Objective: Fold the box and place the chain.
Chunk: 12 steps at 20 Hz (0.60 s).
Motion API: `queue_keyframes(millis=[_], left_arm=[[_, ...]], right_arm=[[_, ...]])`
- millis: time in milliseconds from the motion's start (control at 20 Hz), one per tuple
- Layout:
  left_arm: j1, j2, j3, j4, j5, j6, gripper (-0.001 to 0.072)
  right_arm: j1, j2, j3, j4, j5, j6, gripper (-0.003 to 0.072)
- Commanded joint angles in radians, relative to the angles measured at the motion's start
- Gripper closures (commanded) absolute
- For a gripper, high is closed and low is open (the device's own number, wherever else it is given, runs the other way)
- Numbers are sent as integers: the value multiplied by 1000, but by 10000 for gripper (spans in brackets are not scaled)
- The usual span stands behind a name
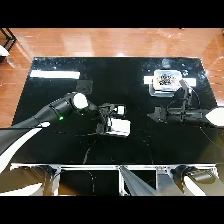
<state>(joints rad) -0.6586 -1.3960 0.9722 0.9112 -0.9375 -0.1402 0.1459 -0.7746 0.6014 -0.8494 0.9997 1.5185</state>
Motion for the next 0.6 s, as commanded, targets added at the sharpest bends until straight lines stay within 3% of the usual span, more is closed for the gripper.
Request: queue_keyframes(millis=[0, 550], left_arm=[[0, 15, 2, 4, -2, -6, 90], [0, 23, 3, 3, 28, -53, 90]], right_arm=[[-1, 1, 0, 0, -1, 0, 666], [-1, 1, 0, -1, -1, 0, 666]])
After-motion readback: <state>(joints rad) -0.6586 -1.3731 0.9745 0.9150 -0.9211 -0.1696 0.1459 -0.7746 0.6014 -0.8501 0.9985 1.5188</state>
